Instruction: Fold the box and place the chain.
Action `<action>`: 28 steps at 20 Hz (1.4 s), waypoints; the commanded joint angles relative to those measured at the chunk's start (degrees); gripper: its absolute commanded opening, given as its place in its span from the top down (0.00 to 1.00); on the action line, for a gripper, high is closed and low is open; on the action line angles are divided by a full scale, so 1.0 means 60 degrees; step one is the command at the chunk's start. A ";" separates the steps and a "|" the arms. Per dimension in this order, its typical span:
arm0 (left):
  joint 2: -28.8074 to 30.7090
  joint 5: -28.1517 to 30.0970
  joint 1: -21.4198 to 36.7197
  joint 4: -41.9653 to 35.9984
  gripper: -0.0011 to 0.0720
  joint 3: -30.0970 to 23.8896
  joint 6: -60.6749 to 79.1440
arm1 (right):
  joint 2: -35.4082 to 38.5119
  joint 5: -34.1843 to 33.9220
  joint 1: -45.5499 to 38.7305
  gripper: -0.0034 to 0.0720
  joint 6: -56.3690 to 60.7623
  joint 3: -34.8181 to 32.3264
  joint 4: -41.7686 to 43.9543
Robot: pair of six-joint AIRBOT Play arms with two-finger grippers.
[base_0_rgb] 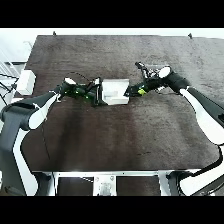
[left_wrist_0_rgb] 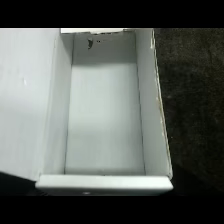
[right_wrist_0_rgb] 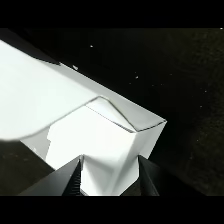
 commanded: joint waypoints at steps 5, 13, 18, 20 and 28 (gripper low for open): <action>0.0000 -0.0018 -0.0004 0.0000 0.46 0.0000 -0.0007 | -0.0259 -0.0138 0.0943 0.40 0.2743 0.0659 -0.2776; 0.0000 -0.0015 -0.0004 0.0000 0.46 0.0000 -0.0007 | -0.0936 0.0732 0.1406 0.40 0.4459 0.1967 -0.4972; 0.0000 -0.0015 -0.0004 0.0000 0.46 0.0000 -0.0011 | -0.1311 0.1362 0.1577 0.41 0.5045 0.2441 -0.5238; 0.0000 -0.0015 -0.0004 -0.0004 0.46 0.0000 -0.0011 | -0.1370 0.1373 0.1679 0.43 0.5304 0.2528 -0.5308; 0.0000 -0.0011 -0.0004 0.0000 0.46 0.0000 -0.0011 | -0.1406 0.1770 0.1938 0.49 0.6251 0.2674 -0.5417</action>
